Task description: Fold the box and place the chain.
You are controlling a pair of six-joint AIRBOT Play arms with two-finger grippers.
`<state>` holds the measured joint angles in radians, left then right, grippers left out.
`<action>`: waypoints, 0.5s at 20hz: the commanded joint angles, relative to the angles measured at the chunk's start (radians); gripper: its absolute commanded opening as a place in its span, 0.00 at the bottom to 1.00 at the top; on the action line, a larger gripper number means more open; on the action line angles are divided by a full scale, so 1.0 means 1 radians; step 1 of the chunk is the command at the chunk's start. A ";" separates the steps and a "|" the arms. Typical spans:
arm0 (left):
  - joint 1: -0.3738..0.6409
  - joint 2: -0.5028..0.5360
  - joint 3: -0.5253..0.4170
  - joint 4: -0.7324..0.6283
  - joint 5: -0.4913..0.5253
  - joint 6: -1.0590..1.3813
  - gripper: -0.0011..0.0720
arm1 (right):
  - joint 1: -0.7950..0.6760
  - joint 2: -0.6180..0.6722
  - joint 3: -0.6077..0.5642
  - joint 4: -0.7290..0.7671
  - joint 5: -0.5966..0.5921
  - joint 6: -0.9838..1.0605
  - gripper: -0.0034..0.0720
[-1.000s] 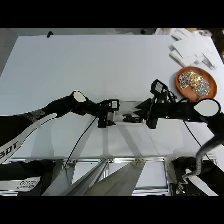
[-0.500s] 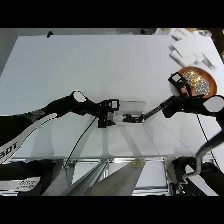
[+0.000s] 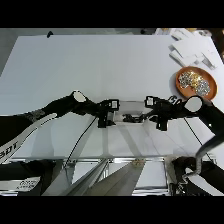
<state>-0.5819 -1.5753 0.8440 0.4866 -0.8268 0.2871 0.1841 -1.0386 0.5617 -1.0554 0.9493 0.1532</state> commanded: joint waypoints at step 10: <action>0.001 0.001 0.000 0.000 0.000 0.000 0.21 | 0.014 -0.012 -0.005 0.140 -0.004 -0.087 0.28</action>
<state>-0.5819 -1.5753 0.8440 0.4866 -0.8268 0.2871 0.1970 -1.0500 0.5598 -0.9360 0.9668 0.0723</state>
